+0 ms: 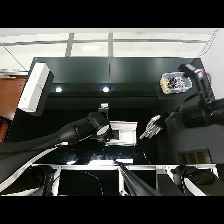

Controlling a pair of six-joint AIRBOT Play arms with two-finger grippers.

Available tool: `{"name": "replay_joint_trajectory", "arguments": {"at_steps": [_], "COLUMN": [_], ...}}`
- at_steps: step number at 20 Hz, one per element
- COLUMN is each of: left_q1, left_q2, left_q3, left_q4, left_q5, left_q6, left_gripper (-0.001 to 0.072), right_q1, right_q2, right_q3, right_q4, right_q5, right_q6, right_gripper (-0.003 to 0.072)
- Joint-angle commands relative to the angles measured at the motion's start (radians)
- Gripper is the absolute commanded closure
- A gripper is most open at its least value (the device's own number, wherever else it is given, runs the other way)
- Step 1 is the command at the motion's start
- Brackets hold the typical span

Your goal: Fold the box and place the chain.

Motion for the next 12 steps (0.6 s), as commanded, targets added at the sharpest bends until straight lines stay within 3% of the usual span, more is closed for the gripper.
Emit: {"name": "replay_joint_trajectory", "arguments": {"at_steps": [1, 6, 12], "left_q1": [0.000, 0.000, 0.000], "left_q2": [0.000, 0.000, 0.000], "left_q3": [0.000, 0.000, 0.000], "left_q4": [0.001, 0.001, 0.001], "left_q5": [0.004, 0.004, 0.005], "left_q6": [0.000, 0.000, 0.000], "left_gripper": [0.0683, 0.0683, 0.0683], "right_q1": [0.102, 0.198, 0.241], "right_q2": [0.008, -0.024, -0.047], "right_q3": [-0.038, -0.058, -0.171], "right_q4": [0.095, 0.098, 0.011], "right_q5": [-0.078, -0.244, -0.282], "right_q6": [0.071, 0.104, 0.126], "right_gripper": [0.0682, 0.0682, 0.0682]}}
